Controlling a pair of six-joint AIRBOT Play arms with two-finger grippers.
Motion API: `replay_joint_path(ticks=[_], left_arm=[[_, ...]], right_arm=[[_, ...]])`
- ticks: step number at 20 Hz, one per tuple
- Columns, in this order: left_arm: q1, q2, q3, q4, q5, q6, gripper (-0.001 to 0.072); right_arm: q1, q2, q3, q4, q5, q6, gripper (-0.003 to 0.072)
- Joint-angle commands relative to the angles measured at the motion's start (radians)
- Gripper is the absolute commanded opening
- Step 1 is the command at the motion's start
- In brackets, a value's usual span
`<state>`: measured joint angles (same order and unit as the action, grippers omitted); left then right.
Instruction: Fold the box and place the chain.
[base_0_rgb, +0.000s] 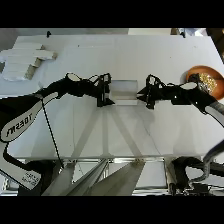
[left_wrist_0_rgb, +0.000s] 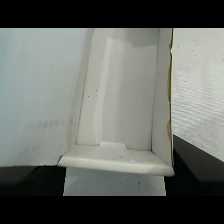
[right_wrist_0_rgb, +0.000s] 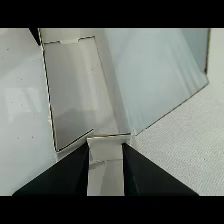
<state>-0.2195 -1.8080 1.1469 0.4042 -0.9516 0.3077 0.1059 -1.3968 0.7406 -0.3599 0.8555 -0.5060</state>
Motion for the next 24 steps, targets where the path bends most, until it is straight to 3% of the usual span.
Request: replay_joint_path(ticks=[1,9,17,18,19,24], left_arm=[[0.000,-0.001,0.000,0.000,-0.003,-0.002,0.0277],[0.000,-0.001,0.000,0.000,-0.002,-0.002,0.0277],[0.000,-0.001,0.000,0.000,-0.002,-0.002,0.0277],[0.000,-0.001,0.000,0.000,-0.003,-0.002,0.0277],[0.000,-0.001,0.000,0.000,-0.003,-0.002,0.0277],[0.000,-0.001,0.000,0.000,-0.002,-0.002,0.0277]], right_arm=[[0.001,0.000,0.000,-0.088,-0.005,0.011,0.0325],[0.000,0.000,0.000,-0.111,0.052,0.011,0.0336],[0.000,0.000,0.000,0.018,0.048,0.011,0.0300],[0.000,0.000,0.000,0.018,0.039,0.011,0.0352],[0.000,0.000,0.000,0.018,0.027,0.011,0.0463],[0.000,0.000,0.000,0.017,0.016,0.012,0.0475]])
